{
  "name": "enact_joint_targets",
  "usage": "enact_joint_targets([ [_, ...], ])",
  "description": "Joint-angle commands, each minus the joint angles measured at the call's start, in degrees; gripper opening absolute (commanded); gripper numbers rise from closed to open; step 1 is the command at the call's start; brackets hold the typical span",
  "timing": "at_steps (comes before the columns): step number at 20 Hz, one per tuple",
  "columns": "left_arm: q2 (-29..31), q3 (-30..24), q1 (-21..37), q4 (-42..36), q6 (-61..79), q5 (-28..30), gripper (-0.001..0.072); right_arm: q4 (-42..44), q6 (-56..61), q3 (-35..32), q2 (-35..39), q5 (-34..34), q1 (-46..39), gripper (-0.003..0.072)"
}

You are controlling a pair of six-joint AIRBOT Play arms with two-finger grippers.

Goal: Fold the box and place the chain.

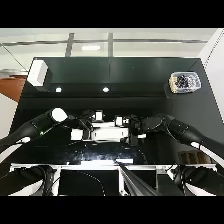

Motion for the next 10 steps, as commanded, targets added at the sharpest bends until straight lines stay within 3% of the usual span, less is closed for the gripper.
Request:
enact_joint_targets([
  [1,0.04,0.24,-0.02,-0.37,-0.07,-0.17,0.0024,0.07,0.0,0.66,0.0,-0.11,-0.04,0.071],
  [10,0.04,0.24,-0.02,-0.37,-0.07,-0.37,0.0024,0.46,0.0,-0.31,-2.93,1.25,0.15,0.0707],
])
